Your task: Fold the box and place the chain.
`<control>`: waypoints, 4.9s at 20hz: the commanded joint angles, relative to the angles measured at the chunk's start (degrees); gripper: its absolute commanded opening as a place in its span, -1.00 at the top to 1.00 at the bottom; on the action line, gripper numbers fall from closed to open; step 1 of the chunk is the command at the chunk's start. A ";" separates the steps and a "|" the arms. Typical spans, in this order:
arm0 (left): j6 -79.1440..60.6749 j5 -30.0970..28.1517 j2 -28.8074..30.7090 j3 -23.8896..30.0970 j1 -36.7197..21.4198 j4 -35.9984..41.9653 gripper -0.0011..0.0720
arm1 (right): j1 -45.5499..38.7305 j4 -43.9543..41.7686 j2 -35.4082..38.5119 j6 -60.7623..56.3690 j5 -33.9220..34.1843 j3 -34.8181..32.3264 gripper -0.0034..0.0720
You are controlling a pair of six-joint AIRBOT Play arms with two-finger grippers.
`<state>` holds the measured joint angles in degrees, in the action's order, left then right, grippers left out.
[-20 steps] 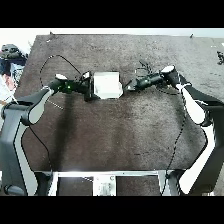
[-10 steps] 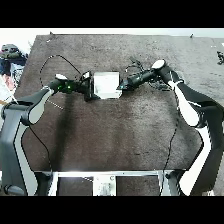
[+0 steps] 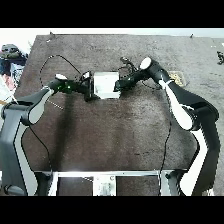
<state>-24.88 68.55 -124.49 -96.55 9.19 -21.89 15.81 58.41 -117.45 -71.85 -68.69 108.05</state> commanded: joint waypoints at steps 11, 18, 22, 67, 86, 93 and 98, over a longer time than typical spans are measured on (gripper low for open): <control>-0.02 0.02 -0.02 -0.04 0.00 0.02 0.32 | 10.10 32.70 -0.22 -24.57 2.51 6.36 -0.32; -0.02 0.04 -0.02 -0.04 0.00 0.04 0.32 | 10.19 33.35 -1.99 -30.47 2.27 6.47 -0.03; -0.02 0.04 -0.02 -0.04 0.00 0.04 0.32 | 10.19 33.27 -2.38 -31.47 2.05 6.45 -0.03; -0.02 0.02 -0.02 -0.04 0.00 0.04 0.32 | 10.32 32.26 -4.35 -29.75 -1.16 8.61 0.02; -0.02 0.04 -0.02 -0.04 0.00 0.04 0.32 | 10.38 34.58 -5.01 -31.50 0.57 8.57 0.73; -0.02 0.02 -0.02 -0.04 0.00 0.04 0.32 | 10.36 32.22 -4.76 -30.80 0.55 8.57 0.26; -0.02 0.02 -0.02 -0.04 0.00 0.04 0.32 | 10.36 31.74 -4.31 -30.75 0.55 8.61 0.26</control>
<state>-24.99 68.73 -124.51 -96.55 9.19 -21.93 26.13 90.83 -121.97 -102.63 -68.10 116.62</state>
